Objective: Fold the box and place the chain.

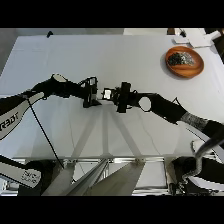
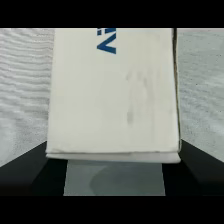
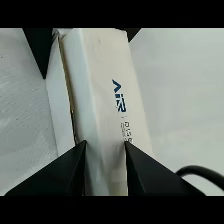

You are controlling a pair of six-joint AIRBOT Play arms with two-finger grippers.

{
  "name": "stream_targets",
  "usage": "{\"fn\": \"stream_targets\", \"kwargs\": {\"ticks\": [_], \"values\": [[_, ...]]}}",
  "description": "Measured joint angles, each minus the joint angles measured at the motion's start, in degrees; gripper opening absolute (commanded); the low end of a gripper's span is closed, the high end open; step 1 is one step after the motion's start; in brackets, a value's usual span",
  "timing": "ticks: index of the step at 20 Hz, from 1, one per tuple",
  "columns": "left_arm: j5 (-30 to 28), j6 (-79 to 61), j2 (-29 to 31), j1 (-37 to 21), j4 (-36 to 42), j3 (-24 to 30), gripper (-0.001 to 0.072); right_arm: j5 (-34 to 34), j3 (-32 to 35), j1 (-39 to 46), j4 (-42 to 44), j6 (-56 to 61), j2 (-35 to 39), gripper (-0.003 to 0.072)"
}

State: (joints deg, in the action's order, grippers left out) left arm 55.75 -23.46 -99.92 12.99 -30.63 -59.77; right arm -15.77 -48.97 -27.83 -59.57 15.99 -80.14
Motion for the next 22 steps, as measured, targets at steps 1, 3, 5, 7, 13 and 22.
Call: {"fn": "stream_targets", "kwargs": {"ticks": [1, 3, 5, 7, 13, 22], "values": [[0.0, 0.0, 0.0, 0.0, 0.0, 0.0, 0.0396, -0.6, 0.0, 0.0, 0.0, 0.0, 0.0, 0.0319], [0.0, 0.0, 0.0, 0.0, 0.0, 0.0, 0.0396, -1.4, 0.0, 0.0, 0.0, 0.0, 0.0, 0.0333], [-0.1, 0.0, 0.0, 0.0, 0.0, 0.0, 0.0396, -1.4, 0.0, 0.0, 0.0, 0.1, 0.1, 0.0346], [-0.1, 0.1, 0.0, 0.0, 0.1, 0.0, 0.0396, -0.8, 0.1, 0.0, -0.1, 0.1, 0.5, 0.0346], [-0.2, 0.3, 0.0, 0.0, 0.2, 0.0, 0.0396, 3.3, 0.1, 0.0, -0.3, 0.0, 3.5, 0.0335], [-0.2, 0.2, 0.0, 0.0, 0.1, 0.0, 0.0396, -11.4, -12.3, 2.9, 2.7, 21.5, 1.7, 0.0006]]}}
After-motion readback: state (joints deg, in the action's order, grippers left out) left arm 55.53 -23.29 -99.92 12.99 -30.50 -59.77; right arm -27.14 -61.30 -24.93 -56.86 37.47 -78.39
